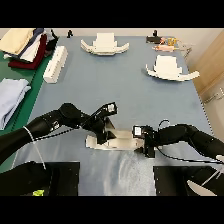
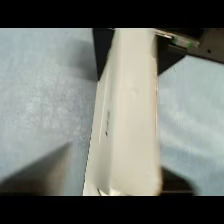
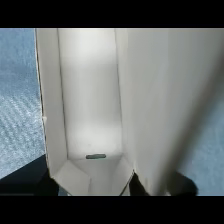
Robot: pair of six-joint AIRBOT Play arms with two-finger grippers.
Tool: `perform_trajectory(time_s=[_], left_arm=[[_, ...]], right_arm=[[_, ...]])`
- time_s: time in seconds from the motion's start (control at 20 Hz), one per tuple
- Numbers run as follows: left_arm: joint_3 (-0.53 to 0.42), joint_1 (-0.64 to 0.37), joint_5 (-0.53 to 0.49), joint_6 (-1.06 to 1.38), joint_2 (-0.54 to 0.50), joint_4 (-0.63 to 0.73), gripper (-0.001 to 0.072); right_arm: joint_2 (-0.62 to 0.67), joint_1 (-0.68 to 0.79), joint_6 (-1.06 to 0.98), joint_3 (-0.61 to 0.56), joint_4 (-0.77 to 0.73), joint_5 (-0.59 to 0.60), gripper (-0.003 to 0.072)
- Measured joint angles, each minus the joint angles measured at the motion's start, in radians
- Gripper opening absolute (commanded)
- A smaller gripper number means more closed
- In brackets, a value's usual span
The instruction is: Fold the box.
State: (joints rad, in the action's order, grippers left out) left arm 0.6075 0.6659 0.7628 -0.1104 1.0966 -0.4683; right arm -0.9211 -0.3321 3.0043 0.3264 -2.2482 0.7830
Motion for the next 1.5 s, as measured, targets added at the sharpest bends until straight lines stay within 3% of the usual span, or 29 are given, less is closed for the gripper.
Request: perform_trajectory(time_s=[0.25, 0.3, 0.4, 0.55, 0.75, 0.9, 1.05, 1.3, 1.5], left_arm=[[0.0, -0.042, 0.061, -0.223, -0.068, -0.125, 0.0692], [0.0, -0.057, 0.09, -0.292, -0.096, -0.17, 0.0664], [0.0, -0.089, 0.168, -0.45, -0.156, -0.267, 0.0021], [0.0, -0.109, 0.314, -0.655, -0.227, -0.339, 0.0013], [0.003, -0.011, 0.356, -0.838, -0.221, -0.243, 0.0013], [0.04, 0.069, 0.298, -0.906, -0.14, -0.159, 0.0013], [0.098, 0.081, 0.218, -0.937, -0.062, -0.068, 0.0013], [0.141, 0.003, 0.1, -1.015, 0.037, 0.023, 0.0014], [0.148, -0.051, 0.061, -1.089, 0.105, 0.005, 0.0014]], right_arm=[[0.0, 0.0, -0.001, -0.001, 0.0, -0.008, 0.0511], [0.0, 0.0, -0.001, -0.001, 0.0, -0.008, 0.0511], [0.0, 0.0, -0.002, 0.0, 0.0, -0.009, 0.0511], [0.0, 0.0, -0.002, 0.0, 0.0, -0.011, 0.0511], [0.0, 0.0, -0.002, 0.0, 0.0, -0.012, 0.0511], [0.0, 0.0, -0.002, 0.0, 0.0, -0.013, 0.0511], [0.0, 0.0, -0.003, 0.0, 0.0, -0.013, 0.0511], [0.0, 0.0, -0.003, 0.0, 0.0, -0.014, 0.0511], [0.0, 0.0, -0.003, 0.0, 0.0, -0.014, 0.0511]])
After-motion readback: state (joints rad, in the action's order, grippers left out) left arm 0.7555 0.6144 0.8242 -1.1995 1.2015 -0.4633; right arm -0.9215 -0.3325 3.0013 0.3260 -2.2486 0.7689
